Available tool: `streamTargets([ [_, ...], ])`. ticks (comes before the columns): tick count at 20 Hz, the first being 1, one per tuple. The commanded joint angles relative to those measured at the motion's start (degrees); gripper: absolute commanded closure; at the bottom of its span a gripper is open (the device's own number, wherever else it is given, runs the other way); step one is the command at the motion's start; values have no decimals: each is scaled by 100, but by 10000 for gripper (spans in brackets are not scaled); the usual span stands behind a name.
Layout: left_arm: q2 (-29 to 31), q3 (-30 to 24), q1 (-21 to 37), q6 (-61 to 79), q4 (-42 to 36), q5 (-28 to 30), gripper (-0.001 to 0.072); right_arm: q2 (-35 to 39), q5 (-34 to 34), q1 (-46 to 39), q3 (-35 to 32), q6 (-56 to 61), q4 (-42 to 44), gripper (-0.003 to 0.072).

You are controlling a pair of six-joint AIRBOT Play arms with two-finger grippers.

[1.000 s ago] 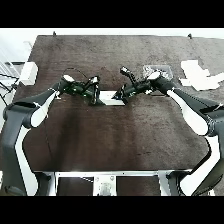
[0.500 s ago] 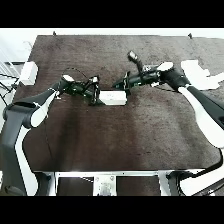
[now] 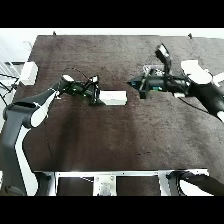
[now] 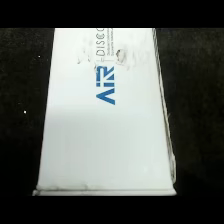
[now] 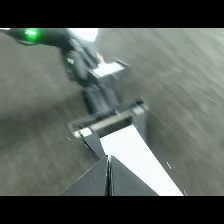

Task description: Fold the box and place the chain.

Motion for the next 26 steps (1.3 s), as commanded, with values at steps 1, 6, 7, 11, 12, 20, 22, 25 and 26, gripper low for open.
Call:
streamTargets([
  [1, 2, 2, 0, -20, -87, -142, 238, 807, -409, -262, -988, 129, 13, 674],
  [6, 216, 55, 70, -1115, -105, -221, 695, 1187, -407, -479, -1552, 210, 9, 674],
  [7, 374, 46, 120, -1342, -96, -170, 696, 1207, -404, -525, -1593, 225, 11, 674],
  [11, 1279, 2, 503, -2120, -24, 131, 698, 1285, -389, -645, -1665, 254, -2, 674],
  [12, 1519, -2, 656, -2461, 61, 234, 699, 1292, -389, -654, -1668, 269, -11, 674],
  [20, 3482, -1663, 2267, -4367, 1174, 2476, 698, 1292, -389, -656, -1882, 313, -7, 674],
  [22, 3567, -1963, 2826, -4656, 1182, 2540, 698, 1292, -389, -656, -1976, 313, -9, 673],
  [25, 3565, -2374, 3493, -4658, 1067, 2787, 698, 1290, -391, -654, -2024, 313, -2, 674],
  [26, 3552, -2494, 3560, -4638, 833, 2986, 698, 1290, -393, -654, -2024, 313, 15, 674],
])
